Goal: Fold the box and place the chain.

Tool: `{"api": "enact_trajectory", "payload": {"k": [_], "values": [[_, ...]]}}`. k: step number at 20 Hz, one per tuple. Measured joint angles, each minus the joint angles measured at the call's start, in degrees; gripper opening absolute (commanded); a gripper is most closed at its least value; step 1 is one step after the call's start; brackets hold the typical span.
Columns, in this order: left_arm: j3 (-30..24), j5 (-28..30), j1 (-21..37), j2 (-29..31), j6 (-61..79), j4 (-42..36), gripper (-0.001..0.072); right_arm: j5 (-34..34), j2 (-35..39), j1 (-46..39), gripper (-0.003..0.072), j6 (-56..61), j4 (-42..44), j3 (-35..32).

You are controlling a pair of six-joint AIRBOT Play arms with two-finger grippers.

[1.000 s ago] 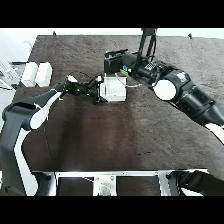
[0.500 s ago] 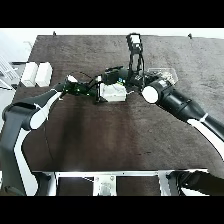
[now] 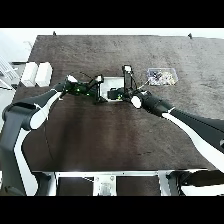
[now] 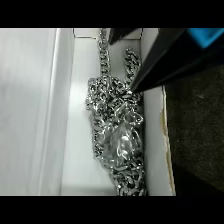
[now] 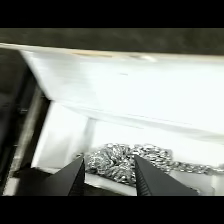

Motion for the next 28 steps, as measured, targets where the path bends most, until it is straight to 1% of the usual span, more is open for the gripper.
{"api": "enact_trajectory", "payload": {"k": [2,4,7,9,10,13,17,18,19,24,25,26,27,28], "values": [[0.0,0.0,0.0,0.0,0.0,0.0,0.0415,0.0,0.9,-1.3,0.0372,0.5,0.0,0.0],[0.0,0.0,0.0,0.0,0.0,0.0,0.0415,0.1,3.3,-3.3,0.0371,0.9,-0.5,0.0],[0.0,0.0,0.0,0.0,0.0,0.0,0.0415,2.6,6.6,-9.0,0.0387,1.2,-2.3,-0.1],[0.0,0.0,0.0,0.0,0.0,0.0,0.0415,4.5,7.2,-13.9,0.051,1.4,-2.8,-0.7],[0.0,0.0,0.0,0.0,0.0,0.0,0.0415,5.0,7.0,-16.2,0.0523,1.4,-2.8,-1.0],[0.0,0.0,0.0,0.0,0.0,0.0,0.0415,5.5,4.3,-21.9,0.0523,1.5,-1.3,-1.4],[0.0,0.0,0.0,0.0,0.0,0.0,0.0415,3.5,-0.8,-25.0,0.0515,1.5,-0.1,0.0],[0.0,0.0,0.0,0.0,0.0,0.0,0.0415,3.1,-2.1,-25.3,0.0492,1.5,0.1,0.7],[0.0,0.0,0.0,0.0,0.0,0.0,0.0415,2.7,-3.5,-25.5,0.0431,1.5,0.2,1.5],[0.0,0.0,0.0,0.0,0.0,0.0,0.0415,1.0,-8.7,-25.6,0.041,1.5,1.6,6.5],[0.0,0.0,0.0,0.0,0.0,0.0,0.0415,0.9,-9.4,-25.6,0.0395,1.5,1.9,7.3],[0.0,0.0,0.0,0.0,0.0,0.0,0.0415,0.8,-10.2,-25.6,0.0301,1.5,2.3,7.9],[0.0,0.0,0.0,0.0,0.0,0.0,0.0415,0.7,-10.9,-25.5,0.0135,1.5,2.8,8.4],[0.0,0.0,0.0,0.0,0.0,0.0,0.0415,0.6,-11.6,-25.4,0.0013,1.4,3.3,8.9]]}}
